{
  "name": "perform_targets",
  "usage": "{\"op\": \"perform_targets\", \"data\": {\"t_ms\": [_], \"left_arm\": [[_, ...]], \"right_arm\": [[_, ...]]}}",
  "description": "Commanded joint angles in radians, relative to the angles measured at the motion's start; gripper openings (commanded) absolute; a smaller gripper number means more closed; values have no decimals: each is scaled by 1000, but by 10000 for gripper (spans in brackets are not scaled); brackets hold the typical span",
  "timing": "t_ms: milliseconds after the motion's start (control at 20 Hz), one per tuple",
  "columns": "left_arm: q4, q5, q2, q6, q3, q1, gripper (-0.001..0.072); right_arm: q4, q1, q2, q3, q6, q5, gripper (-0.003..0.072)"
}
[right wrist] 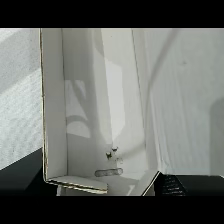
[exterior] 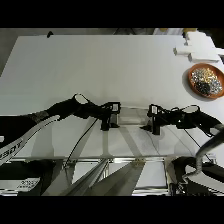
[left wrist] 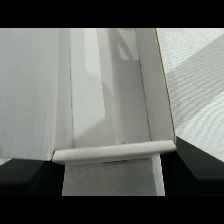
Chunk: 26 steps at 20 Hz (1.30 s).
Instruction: Fold the box and place the chain.
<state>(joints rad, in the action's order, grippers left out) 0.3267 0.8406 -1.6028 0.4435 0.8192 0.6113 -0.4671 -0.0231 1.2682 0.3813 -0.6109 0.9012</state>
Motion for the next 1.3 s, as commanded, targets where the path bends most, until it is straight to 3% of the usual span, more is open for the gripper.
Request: {"op": "perform_targets", "data": {"t_ms": [0, 200, 300, 1150, 1250], "left_arm": [[3, 1, -1, 1, 0, 1, 71], [3, 1, -1, 1, 0, 1, 71], [3, 1, -1, 1, 0, 1, 71], [3, 1, -1, 1, 0, 1, 71], [3, 1, -1, 1, 0, 1, 71]], "right_arm": [[0, -1, -1, 0, 0, 0, 462], [1, -1, -1, 0, 0, -2, 462], [0, -1, -1, 0, 0, -56, 462], [8, -1, -1, 0, 0, -43, 461], [8, -1, -1, 1, 0, -45, 510]]}}
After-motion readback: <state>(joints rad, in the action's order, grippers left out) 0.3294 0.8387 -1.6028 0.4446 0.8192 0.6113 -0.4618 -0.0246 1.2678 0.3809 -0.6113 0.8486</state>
